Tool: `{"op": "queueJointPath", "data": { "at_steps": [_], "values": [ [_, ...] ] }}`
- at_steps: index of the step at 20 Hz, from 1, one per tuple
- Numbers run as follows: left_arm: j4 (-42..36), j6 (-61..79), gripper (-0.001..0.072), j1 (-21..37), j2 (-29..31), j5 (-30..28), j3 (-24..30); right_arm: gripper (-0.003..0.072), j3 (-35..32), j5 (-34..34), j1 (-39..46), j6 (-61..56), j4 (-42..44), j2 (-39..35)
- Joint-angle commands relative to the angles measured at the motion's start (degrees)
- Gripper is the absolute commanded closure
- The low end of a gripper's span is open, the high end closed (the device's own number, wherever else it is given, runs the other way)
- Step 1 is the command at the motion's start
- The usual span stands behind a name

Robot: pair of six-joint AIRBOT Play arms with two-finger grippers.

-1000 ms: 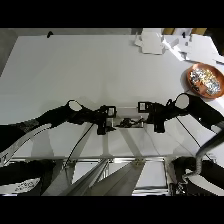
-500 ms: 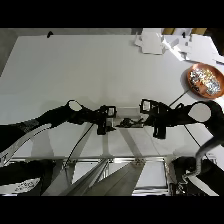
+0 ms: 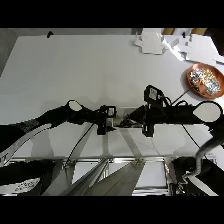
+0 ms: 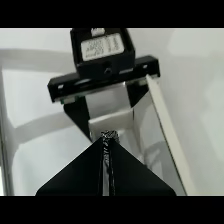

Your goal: Fold the box and place the chain.

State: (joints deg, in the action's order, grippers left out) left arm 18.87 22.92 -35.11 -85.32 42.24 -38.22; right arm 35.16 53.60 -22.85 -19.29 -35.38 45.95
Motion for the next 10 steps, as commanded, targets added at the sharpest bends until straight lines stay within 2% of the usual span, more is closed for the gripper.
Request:
{"op": "queueJointPath", "data": {
  "at_steps": [1, 4, 7, 8, 10],
  "values": [
    [0.0, 0.0, 0.0602, 0.0, 0.0, 0.0, 0.0, 0.0675, 0.0, -2.5, -0.1, 1.8, 1.9, 0.0],
    [0.0, 0.0, 0.0602, 0.0, 0.0, 0.0, 0.0, 0.0674, -0.3, -2.1, -0.1, -0.7, -4.9, 1.9],
    [0.0, 0.0, 0.0602, 0.0, 0.0, 0.0, 0.0, 0.0670, -2.3, -2.1, -0.1, -1.8, -7.3, 6.3],
    [0.0, 0.0, 0.0602, 0.0, 0.0, 0.0, 0.0, 0.0611, -2.7, -2.1, -0.1, -1.9, -7.6, 7.9],
    [0.0, 0.0, 0.0602, 0.0, 0.0, 0.0, 0.0, 0.0433, -2.7, -2.3, 0.0, -4.3, -7.9, 9.8]
  ]
}}
